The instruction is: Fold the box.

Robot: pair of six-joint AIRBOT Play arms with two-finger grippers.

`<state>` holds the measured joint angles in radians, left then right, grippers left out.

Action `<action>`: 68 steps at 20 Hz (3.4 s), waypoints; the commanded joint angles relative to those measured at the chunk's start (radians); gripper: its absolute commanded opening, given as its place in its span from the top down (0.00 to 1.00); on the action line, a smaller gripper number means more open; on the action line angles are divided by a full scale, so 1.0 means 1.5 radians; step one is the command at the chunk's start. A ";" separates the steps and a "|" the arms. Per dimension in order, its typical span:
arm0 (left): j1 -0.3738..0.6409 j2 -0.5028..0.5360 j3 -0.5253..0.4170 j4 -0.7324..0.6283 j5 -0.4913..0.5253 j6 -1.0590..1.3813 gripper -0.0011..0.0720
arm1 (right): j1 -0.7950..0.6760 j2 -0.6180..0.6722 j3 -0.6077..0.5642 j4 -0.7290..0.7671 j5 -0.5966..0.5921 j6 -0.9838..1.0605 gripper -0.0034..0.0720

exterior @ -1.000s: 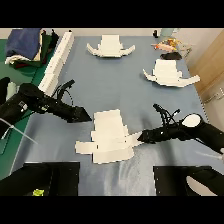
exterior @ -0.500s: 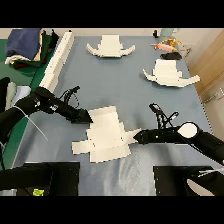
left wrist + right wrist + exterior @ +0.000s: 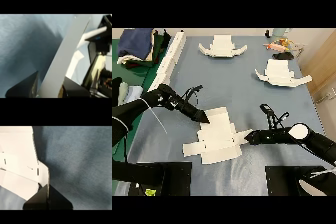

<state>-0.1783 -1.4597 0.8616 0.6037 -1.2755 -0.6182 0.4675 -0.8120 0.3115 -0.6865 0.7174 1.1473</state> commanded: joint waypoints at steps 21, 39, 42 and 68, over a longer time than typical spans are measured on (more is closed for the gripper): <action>-0.125 0.116 0.047 0.019 0.188 0.215 0.97 | -0.186 0.002 0.286 -0.417 0.042 0.320 0.31; -0.396 0.295 -0.221 0.029 0.602 0.390 0.97 | -0.186 -0.081 0.291 -0.364 0.039 0.319 0.31; -0.395 0.286 -0.218 0.030 0.601 0.390 0.97 | -0.186 -0.081 0.291 -0.364 0.040 0.319 0.31; -0.268 0.186 -0.102 -0.019 0.328 0.435 0.97 | -0.186 -0.081 0.291 -0.357 0.040 0.319 0.31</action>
<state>-0.5800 -1.1736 0.7094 0.5724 -0.7612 0.0261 0.1890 -0.9329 0.7479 -1.2224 0.7769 1.6260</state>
